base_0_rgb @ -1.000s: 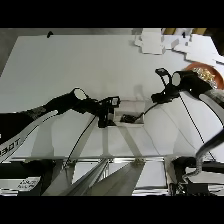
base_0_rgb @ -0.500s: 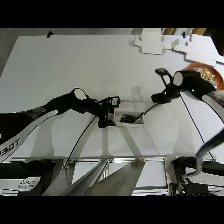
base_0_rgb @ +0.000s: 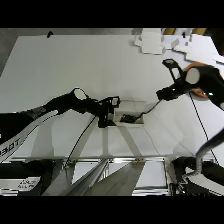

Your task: Fold the box and place the chain.

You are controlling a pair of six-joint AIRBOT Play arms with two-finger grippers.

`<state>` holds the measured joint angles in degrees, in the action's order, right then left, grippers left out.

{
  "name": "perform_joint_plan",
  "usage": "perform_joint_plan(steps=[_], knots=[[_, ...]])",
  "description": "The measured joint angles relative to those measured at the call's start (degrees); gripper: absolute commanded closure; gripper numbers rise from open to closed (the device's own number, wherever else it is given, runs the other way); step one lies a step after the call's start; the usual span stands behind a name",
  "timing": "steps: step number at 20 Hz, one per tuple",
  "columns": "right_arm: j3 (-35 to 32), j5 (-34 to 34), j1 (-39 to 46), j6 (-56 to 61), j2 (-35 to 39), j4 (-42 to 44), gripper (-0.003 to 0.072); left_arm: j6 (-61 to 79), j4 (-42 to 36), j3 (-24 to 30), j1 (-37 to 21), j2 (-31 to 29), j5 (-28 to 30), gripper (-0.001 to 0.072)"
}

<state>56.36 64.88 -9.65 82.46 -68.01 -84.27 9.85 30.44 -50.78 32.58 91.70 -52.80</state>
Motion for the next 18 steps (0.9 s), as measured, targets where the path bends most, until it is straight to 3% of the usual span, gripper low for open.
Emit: perform_joint_plan(steps=[10,18], knots=[[0.0,5.6,-8.8,-3.4,22.5,12.6,0.0666,0.0,0.0,0.0,0.0,0.0,0.0,0.0373],[0.0,0.0,-15.5,-5.4,24.5,21.2,0.0666,0.0,0.0,0.0,0.0,0.0,0.0,0.0373]])
